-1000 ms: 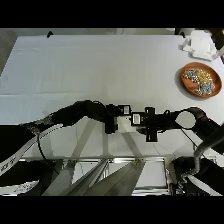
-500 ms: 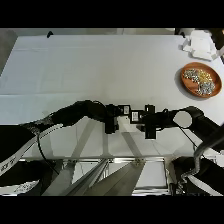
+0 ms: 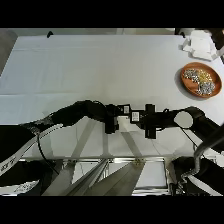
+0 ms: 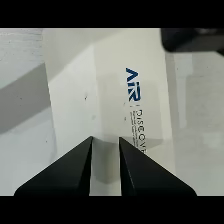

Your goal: Fold the box and place the chain.

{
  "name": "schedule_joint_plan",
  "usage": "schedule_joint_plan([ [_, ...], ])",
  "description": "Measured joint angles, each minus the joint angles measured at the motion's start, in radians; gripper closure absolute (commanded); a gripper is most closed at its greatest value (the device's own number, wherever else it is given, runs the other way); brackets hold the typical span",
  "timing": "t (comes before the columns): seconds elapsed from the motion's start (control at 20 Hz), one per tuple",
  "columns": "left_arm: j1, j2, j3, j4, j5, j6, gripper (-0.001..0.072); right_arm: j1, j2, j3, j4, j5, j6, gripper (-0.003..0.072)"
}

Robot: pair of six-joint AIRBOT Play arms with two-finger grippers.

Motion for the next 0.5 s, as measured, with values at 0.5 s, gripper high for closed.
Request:
schedule_joint_plan([
  [0.5,0.0,0.0,0.0,0.002,0.0,0.003,0.0374,0.07,0.018,0.0,0.049,-0.042,-0.019,0.0426],
])
